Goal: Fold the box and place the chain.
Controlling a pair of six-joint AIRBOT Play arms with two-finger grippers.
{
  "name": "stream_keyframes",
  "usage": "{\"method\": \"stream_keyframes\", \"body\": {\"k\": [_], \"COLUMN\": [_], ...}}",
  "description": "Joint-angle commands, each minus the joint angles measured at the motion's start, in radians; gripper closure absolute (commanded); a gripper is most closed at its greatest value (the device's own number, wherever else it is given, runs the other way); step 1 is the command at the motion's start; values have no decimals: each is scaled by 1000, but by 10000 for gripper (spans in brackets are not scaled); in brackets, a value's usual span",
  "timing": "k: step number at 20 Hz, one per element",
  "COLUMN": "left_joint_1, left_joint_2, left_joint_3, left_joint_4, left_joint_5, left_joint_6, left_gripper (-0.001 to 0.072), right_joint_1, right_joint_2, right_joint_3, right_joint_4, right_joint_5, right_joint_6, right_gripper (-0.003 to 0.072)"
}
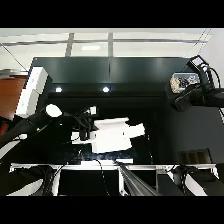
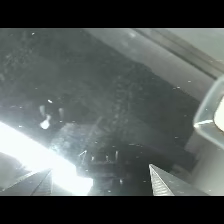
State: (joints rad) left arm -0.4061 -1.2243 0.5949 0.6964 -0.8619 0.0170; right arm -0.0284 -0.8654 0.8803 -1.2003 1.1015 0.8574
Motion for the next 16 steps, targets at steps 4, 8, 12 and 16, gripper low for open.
{"method": "stream_keyframes", "body": {"k": [4,8,12,16], "left_joint_1": [-57,-47,-43,-41], "left_joint_2": [-2,-2,2,13], "left_joint_3": [0,0,0,0], "left_joint_4": [109,107,106,106], "left_joint_5": [84,79,19,34], "left_joint_6": [-87,-95,-20,37], "left_gripper": [678,680,681,682], "right_joint_1": [61,112,172,202], "right_joint_2": [-1,-1,-1,-3], "right_joint_3": [-80,-115,-115,-135], "right_joint_4": [45,43,49,247], "right_joint_5": [-1,0,51,-90], "right_joint_6": [-28,-27,1,-11], "right_gripper": [-9,-9,-9,-11]}}
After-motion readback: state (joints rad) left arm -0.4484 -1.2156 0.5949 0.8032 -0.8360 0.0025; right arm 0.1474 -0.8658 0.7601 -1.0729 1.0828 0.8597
